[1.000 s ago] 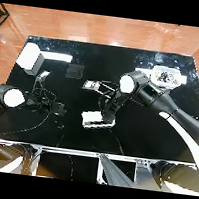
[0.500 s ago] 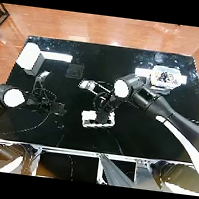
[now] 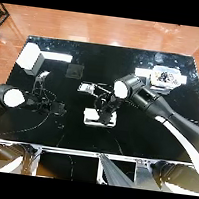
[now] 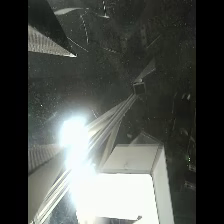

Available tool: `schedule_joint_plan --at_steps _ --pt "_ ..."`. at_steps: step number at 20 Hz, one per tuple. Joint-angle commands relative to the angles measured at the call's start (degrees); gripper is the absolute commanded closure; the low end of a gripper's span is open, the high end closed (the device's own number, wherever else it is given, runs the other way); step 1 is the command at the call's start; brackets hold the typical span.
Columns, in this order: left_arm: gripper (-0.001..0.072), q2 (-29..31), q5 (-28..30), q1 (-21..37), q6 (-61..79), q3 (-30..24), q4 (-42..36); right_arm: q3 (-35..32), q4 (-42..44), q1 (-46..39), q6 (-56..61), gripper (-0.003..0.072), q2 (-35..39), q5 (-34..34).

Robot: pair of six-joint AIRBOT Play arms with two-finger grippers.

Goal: Fold the box and place the chain.

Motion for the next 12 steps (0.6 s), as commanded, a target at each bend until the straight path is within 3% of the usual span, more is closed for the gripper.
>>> schedule_joint_plan --at_steps 1,11,12 --pt "0.0082 0.0 0.0 0.0 -0.3 0.0 0.0 0.0 -0.3 0.0 -0.5 0.0459 0.0 0.2" --pt "0.0082 0.0 0.0 0.0 -0.5 0.0 0.0 0.0 -0.2 0.0 -0.4 0.0455 0.0 0.6" --pt "0.0082 0.0 0.0 0.0 -0.5 0.0 0.0 0.0 -0.2 0.1 -0.4 0.0416 0.0 0.3"
